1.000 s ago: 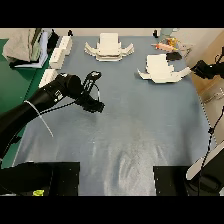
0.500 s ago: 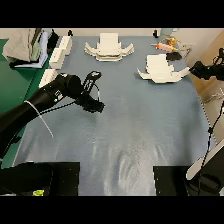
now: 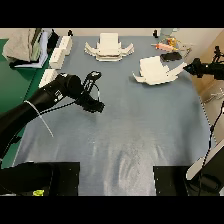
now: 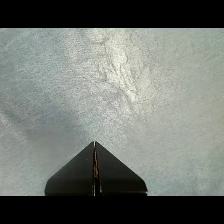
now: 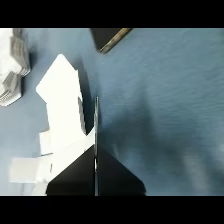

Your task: Fold the box.

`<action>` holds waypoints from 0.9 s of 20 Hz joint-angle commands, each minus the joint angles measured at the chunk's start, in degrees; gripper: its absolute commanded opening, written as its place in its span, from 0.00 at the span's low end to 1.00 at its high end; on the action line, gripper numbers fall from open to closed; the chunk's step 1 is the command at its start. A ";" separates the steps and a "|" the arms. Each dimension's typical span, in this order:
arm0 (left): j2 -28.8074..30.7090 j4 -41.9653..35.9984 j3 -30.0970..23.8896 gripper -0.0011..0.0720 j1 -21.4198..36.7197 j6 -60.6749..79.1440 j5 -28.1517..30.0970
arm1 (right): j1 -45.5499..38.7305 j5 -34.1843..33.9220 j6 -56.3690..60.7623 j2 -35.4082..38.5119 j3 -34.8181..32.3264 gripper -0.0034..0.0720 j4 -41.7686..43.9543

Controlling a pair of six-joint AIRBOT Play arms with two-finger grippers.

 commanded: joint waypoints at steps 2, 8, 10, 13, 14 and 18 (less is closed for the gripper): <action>0.04 0.00 -0.02 0.04 -0.02 0.00 0.00 | 1.66 7.78 4.96 4.76 -4.92 0.05 3.72; 0.04 0.00 -0.02 0.04 -0.02 0.00 0.02 | 8.74 1.18 5.29 23.06 -28.06 0.04 -2.75; 0.04 0.00 -0.02 0.04 -0.02 0.00 0.00 | 11.37 -2.54 5.33 30.64 -39.15 0.04 -2.69; 0.04 0.00 -0.02 0.04 -0.02 0.00 0.00 | 15.74 -9.55 7.30 42.86 -56.98 0.04 -2.75; 0.04 0.00 -0.02 0.04 -0.02 0.00 0.00 | 17.31 -11.96 7.50 46.90 -62.40 0.04 -2.73; 0.04 0.00 -0.02 0.04 -0.02 0.00 0.00 | 23.74 -20.94 13.66 62.16 -81.05 0.04 -4.70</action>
